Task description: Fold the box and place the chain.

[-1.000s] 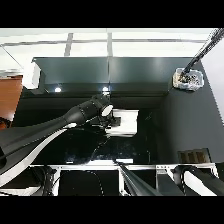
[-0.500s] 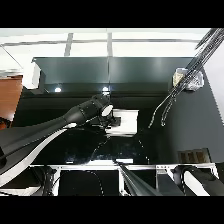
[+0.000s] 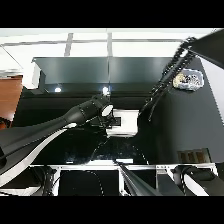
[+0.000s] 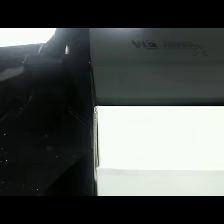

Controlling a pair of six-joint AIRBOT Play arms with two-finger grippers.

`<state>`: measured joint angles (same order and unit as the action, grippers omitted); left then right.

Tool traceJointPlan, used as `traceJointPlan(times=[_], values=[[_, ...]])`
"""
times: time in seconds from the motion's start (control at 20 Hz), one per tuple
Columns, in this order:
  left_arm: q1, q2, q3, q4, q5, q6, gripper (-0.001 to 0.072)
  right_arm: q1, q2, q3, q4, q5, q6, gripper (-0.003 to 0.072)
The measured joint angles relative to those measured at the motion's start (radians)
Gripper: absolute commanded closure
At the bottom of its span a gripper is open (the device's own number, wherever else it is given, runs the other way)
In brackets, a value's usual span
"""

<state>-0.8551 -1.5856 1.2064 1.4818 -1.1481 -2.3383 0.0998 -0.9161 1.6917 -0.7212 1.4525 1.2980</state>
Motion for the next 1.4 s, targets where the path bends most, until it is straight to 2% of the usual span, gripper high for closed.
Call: traceJointPlan(times=[0.4, 0.75, 1.0, 1.4], values=[[0.0, 0.0, 0.0, -0.01, 0.003, 0.0, 0.0685, 0.16, -0.023, -0.034, 0.002, -0.085, 0.006, 0.0676], [0.0, 0.0, 0.0, -0.01, 0.004, 0.0, 0.0685, 0.181, -0.028, -0.106, 0.006, -0.102, 0.007, 0.0676], [0.0, 0.0, 0.0, -0.01, 0.003, 0.0, 0.0685, 0.181, -0.028, -0.116, -0.011, -0.144, 0.007, 0.0676], [0.0, 0.0, 0.0, -0.01, 0.003, 0.0, 0.0685, 0.181, -0.024, -0.026, -0.148, -0.057, 0.037, 0.0676]])
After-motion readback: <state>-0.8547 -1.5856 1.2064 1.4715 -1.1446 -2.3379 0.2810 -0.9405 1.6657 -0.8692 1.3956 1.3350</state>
